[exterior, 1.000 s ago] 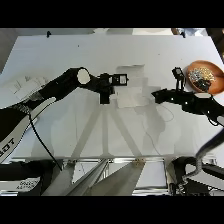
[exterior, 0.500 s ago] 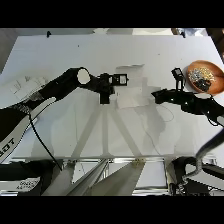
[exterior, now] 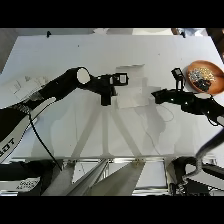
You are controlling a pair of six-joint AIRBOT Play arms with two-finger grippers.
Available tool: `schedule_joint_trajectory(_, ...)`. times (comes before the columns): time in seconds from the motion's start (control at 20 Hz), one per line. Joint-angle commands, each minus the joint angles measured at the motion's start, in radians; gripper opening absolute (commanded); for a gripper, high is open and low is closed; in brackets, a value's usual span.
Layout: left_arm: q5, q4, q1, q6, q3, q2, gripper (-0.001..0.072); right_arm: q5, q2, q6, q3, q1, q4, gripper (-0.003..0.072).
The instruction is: Fold the box and place the chain.
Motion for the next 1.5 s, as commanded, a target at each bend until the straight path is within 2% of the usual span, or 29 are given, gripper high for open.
schedule_joint_trajectory(0.0, -0.070, -0.173, -0.001, 0.000, 0.000, -0.001, 0.0015, 0.000, 0.000, 0.000, -0.001, 0.001, 0.000, 0.0011)
schedule_joint_trajectory(0.25, -0.127, -0.203, 0.000, 0.000, 0.000, -0.001, 0.0015, 0.000, 0.000, 0.000, -0.001, 0.001, 0.000, 0.0011)
schedule_joint_trajectory(0.5, -0.093, -0.225, 0.009, 0.000, 0.000, 0.002, 0.0020, 0.000, 0.000, 0.000, -0.001, 0.001, 0.000, 0.0011)
schedule_joint_trajectory(0.55, -0.076, -0.252, 0.023, 0.000, 0.000, 0.008, 0.0101, 0.000, 0.000, 0.000, -0.001, 0.001, 0.000, 0.0011)
schedule_joint_trajectory(0.6, -0.050, -0.293, 0.049, -0.006, 0.000, 0.017, 0.0327, 0.000, 0.000, 0.000, -0.001, 0.001, 0.000, 0.0011)
schedule_joint_trajectory(0.65, -0.020, -0.333, 0.080, -0.038, 0.000, 0.027, 0.0471, 0.000, 0.000, 0.000, -0.001, 0.001, 0.000, 0.0011)
schedule_joint_trajectory(0.7, 0.010, -0.368, 0.121, -0.064, 0.000, 0.037, 0.0518, 0.000, 0.000, 0.000, -0.001, 0.001, 0.000, 0.0011)
schedule_joint_trajectory(0.95, 0.124, -0.467, 0.291, -0.117, 0.003, -0.011, 0.0517, 0.000, 0.000, 0.000, -0.001, 0.001, 0.000, 0.0011)
schedule_joint_trajectory(1.05, 0.098, -0.476, 0.310, -0.120, 0.039, -0.076, 0.0517, 0.000, 0.000, 0.000, -0.001, 0.001, 0.000, 0.0011)
schedule_joint_trajectory(1.3, -0.048, -0.479, 0.293, -0.295, 0.291, -0.313, 0.0519, 0.000, 0.000, 0.000, -0.001, 0.001, 0.000, 0.0011)
schedule_joint_trajectory(1.4, -0.106, -0.462, 0.268, -0.291, 0.367, -0.376, 0.0519, 0.000, 0.000, 0.000, -0.001, 0.001, 0.000, 0.0011)
schedule_joint_trajectory(1.45, -0.102, -0.456, 0.254, -0.291, 0.382, -0.391, 0.0519, 0.000, 0.000, 0.000, -0.001, 0.001, 0.000, 0.0011)
